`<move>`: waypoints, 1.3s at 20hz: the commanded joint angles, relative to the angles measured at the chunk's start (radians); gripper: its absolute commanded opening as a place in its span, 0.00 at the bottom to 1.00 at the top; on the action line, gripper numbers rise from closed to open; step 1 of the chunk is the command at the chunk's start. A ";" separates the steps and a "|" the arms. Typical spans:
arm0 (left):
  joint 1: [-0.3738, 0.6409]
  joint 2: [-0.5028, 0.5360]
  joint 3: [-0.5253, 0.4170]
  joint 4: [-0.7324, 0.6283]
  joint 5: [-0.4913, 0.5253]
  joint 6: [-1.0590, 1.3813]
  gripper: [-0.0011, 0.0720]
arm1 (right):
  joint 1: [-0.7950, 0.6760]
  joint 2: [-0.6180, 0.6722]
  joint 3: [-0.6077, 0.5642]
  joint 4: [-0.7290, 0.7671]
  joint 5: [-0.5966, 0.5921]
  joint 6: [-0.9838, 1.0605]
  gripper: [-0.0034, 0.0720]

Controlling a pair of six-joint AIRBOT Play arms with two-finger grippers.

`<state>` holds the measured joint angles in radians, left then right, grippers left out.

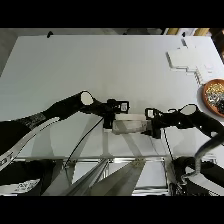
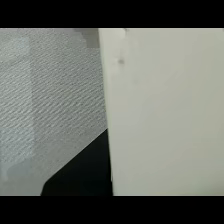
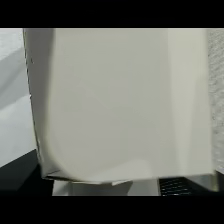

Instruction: Fold the box and place the chain.

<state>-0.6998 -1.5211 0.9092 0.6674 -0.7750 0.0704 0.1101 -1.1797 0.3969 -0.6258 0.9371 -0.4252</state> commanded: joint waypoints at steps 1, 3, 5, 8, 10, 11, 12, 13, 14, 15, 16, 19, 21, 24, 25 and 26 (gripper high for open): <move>0.000 0.000 0.000 0.000 0.000 -0.001 0.03 | 0.001 -0.006 0.000 0.021 0.002 -0.018 0.73; 0.000 0.000 0.000 0.000 0.000 0.000 0.03 | 0.001 -0.006 0.000 0.020 0.004 -0.018 0.57; 0.000 0.000 0.000 0.000 0.000 -0.001 0.03 | 0.001 -0.007 0.000 0.018 0.010 -0.018 0.52; 0.000 0.000 0.000 0.000 0.000 -0.001 0.03 | 0.001 -0.007 0.000 -0.006 0.013 -0.018 0.48; 0.000 0.000 0.000 0.000 0.000 0.000 0.03 | 0.001 -0.007 0.000 -0.006 0.012 -0.018 0.48; 0.000 0.000 0.000 0.000 0.000 -0.001 0.03 | 0.001 -0.007 0.000 -0.006 0.012 -0.018 0.48; 0.000 0.000 0.000 0.000 0.000 -0.001 0.03 | 0.001 -0.007 0.000 -0.006 0.012 -0.018 0.48; 0.000 0.000 0.000 0.000 0.000 0.000 0.03 | 0.001 -0.007 0.000 -0.006 0.012 -0.018 0.49; 0.000 0.000 0.000 0.000 0.000 0.000 0.03 | 0.001 -0.007 0.000 -0.005 0.012 -0.018 0.49; 0.000 0.000 0.000 0.000 0.000 0.000 0.03 | 0.001 -0.007 0.000 -0.006 0.013 -0.018 0.50; 0.000 0.000 0.000 0.000 0.000 0.000 0.03 | 0.001 -0.007 0.000 -0.005 0.014 -0.018 0.53; 0.000 0.000 0.000 0.000 0.000 0.000 0.03 | 0.001 -0.007 0.000 -0.005 0.013 -0.019 0.66; 0.000 0.000 0.000 0.000 0.000 0.000 0.03 | 0.001 -0.007 0.000 -0.005 0.013 -0.022 0.66; 0.000 0.000 0.000 0.000 0.000 -0.001 0.03 | 0.001 -0.007 0.000 -0.005 0.012 -0.022 0.68; 0.000 0.000 0.000 0.000 0.000 0.000 0.03 | 0.001 -0.007 0.000 -0.005 0.010 -0.022 0.68; 0.000 0.000 0.000 0.000 0.000 -0.001 0.03 | 0.001 -0.007 0.000 -0.005 0.009 -0.022 0.67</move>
<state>-0.6994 -1.5208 0.9092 0.6670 -0.7753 0.0692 0.1101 -1.1858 0.3969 -0.6312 0.9489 -0.4465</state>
